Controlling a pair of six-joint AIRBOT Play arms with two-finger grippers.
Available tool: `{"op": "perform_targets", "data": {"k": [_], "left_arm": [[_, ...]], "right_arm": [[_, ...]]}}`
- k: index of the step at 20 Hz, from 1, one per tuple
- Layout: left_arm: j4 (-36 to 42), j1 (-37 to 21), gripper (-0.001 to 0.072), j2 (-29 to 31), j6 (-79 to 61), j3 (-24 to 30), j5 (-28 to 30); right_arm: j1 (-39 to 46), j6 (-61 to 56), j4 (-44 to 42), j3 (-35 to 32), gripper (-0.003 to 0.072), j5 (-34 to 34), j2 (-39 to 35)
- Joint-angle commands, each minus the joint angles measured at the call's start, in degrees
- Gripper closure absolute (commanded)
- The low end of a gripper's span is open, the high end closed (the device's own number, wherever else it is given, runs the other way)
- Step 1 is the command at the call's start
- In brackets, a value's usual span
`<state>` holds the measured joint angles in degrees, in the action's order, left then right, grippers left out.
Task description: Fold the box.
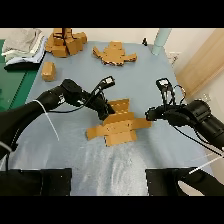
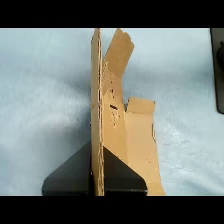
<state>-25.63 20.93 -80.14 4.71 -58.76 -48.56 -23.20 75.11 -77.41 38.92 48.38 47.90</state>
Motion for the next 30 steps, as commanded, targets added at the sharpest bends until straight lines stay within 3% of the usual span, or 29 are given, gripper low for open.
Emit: {"op": "perform_targets", "data": {"k": [1, 6, 30], "left_arm": [[-0.1, 3.4, 0.07, 2.7, -6.5, 2.9, 5.3], [-0.1, 3.7, 0.0698, 0.8, -7.3, 6.7, 5.7], [-0.1, 3.6, 0.0697, -0.6, -9.8, 4.8, 1.4]], "right_arm": [[0.0, -2.3, 0.5, 0.1, 0.0351, -1.6, 0.0], [0.0, -3.2, 0.5, 0.1, 0.0352, -2.6, 0.4], [0.0, -3.1, 1.6, -0.2, 0.0352, -2.9, 0.4]]}}
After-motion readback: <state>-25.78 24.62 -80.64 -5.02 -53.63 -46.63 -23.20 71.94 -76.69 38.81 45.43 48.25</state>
